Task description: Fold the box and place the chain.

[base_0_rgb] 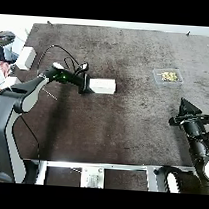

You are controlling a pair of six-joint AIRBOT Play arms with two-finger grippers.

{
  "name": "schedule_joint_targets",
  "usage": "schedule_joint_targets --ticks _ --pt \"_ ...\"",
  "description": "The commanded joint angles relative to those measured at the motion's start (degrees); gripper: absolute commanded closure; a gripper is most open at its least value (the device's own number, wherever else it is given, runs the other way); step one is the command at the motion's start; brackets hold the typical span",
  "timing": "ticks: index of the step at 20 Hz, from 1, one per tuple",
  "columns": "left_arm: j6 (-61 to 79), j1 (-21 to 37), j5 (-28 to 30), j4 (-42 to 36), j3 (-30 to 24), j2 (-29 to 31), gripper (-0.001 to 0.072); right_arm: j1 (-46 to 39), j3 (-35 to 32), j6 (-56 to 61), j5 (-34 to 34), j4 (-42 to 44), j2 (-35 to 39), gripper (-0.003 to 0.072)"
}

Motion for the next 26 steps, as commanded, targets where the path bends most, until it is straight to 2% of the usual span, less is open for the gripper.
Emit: schedule_joint_targets --ticks 1,14,15,16,19,23,25,26 --pt "0.04 0.02 0.0 -0.02 0.02 0.04 0.0292 -0.07 -0.24 0.02 -0.24 0.0 0.37 0.0679" --pt "-0.17 0.02 -0.39 -0.52 0.02 0.13 0.0308 -0.07 -0.24 0.02 -0.24 0.0 0.37 0.0678" --pt "-0.37 0.02 -1.14 -1.25 0.04 0.44 0.0616 -0.07 -0.24 0.02 -0.24 0.0 0.37 0.0679" --pt "-0.39 0.17 -2.23 -1.88 0.35 1.18 0.0697 -0.07 -0.24 0.02 -0.24 0.0 0.37 0.0679" --pt "-1.11 0.87 -1.66 -5.7 1.36 4.63 0.0697 -0.07 -0.24 0.02 -0.22 0.0 0.37 0.0679" --pt "-9.44 4.42 1.68 -7.21 6.27 9.62 0.0697 -0.07 -0.24 0.02 -0.22 0.0 0.37 0.0678" --pt "-14.64 7.48 8.28 -7.21 7.3 12.26 0.0698 -0.07 -0.24 0.02 -0.24 0.0 0.37 0.0679" --pt "-18.29 9.4 13.79 -7.19 7.26 13.27 0.0698 -0.07 -0.24 0.02 -0.22 0.0 0.37 0.0678"
